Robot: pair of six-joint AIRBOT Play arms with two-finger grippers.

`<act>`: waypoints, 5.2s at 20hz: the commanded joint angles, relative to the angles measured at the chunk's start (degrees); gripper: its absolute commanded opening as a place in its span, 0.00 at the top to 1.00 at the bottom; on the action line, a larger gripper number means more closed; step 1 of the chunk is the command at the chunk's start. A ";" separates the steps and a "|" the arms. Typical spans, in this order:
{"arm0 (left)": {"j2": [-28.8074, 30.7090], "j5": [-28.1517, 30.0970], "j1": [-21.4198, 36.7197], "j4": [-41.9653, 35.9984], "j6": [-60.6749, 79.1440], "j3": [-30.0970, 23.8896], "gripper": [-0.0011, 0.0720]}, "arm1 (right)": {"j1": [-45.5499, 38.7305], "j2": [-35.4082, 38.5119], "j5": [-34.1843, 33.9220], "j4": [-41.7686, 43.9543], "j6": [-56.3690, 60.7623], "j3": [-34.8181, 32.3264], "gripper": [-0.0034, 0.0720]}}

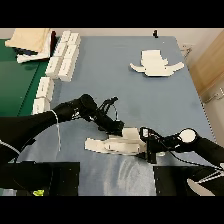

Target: Fold the box.

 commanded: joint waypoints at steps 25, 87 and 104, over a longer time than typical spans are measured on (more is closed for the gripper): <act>44.22 2.05 4.96 18.47 52.89 -22.73 0.03 | 0.04 0.07 0.00 0.00 -0.02 0.00 0.16; 57.22 -1.44 6.88 46.60 -50.18 -32.87 0.96 | 0.04 0.04 -0.02 0.00 -0.02 0.00 0.16; 39.28 4.98 10.56 -2.25 -2.89 -31.69 0.95 | 0.04 0.07 -0.02 0.00 -0.02 0.00 0.16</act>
